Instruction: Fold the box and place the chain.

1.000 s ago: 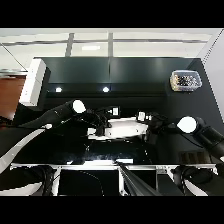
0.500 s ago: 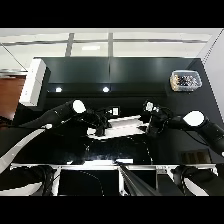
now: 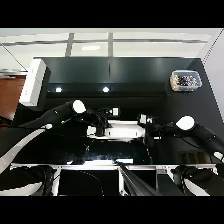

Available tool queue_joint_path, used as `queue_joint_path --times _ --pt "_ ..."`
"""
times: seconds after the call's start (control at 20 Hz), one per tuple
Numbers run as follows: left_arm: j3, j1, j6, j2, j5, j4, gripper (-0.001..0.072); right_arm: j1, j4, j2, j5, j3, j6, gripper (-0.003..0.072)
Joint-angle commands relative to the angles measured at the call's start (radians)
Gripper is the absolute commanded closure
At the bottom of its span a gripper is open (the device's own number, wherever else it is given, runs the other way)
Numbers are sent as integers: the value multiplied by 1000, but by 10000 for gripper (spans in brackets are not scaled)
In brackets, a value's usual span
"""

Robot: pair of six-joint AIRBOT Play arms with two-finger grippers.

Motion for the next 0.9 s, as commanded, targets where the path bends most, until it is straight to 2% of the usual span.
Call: queue_joint_path --times 0.0,0.4,0.85 --pt "0 0 -2 0 3 0 678 14 -5 -3 -23 -35 -61 -25" --pt "0 0 -2 0 6 0 677 14 55 -53 -60 -35 -195 -18" --pt "0 0 -2 0 6 0 678 14 54 -99 -79 -34 -193 -17"
